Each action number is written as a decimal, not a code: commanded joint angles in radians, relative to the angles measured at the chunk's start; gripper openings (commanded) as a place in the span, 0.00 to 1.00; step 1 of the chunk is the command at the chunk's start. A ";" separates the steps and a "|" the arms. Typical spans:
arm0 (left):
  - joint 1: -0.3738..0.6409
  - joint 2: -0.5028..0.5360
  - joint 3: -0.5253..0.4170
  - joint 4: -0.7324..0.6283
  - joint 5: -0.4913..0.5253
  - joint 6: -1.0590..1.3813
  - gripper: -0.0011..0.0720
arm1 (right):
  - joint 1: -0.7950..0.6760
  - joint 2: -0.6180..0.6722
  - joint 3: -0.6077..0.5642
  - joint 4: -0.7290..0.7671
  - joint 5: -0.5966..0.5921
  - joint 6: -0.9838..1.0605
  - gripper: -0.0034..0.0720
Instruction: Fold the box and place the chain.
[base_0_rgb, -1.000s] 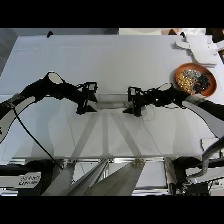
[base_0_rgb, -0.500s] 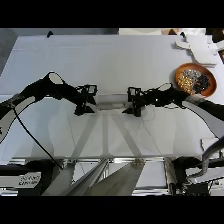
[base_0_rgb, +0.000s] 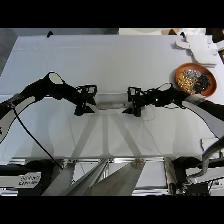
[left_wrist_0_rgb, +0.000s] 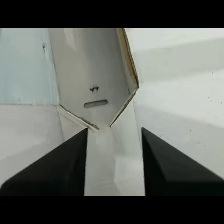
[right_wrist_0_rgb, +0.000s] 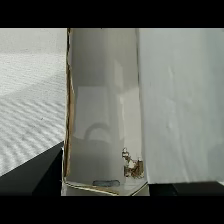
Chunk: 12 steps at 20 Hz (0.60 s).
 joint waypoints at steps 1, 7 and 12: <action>0.000 0.000 0.000 -0.042 -0.013 0.000 0.45 | 0.000 0.000 0.001 0.000 0.000 -0.001 0.52; 0.000 -0.021 0.000 -0.039 0.027 0.001 0.35 | 0.000 0.000 0.001 0.000 0.000 -0.001 0.52; -0.002 -0.043 0.000 -0.044 0.063 0.000 0.29 | 0.000 0.000 0.001 0.000 0.000 0.000 0.52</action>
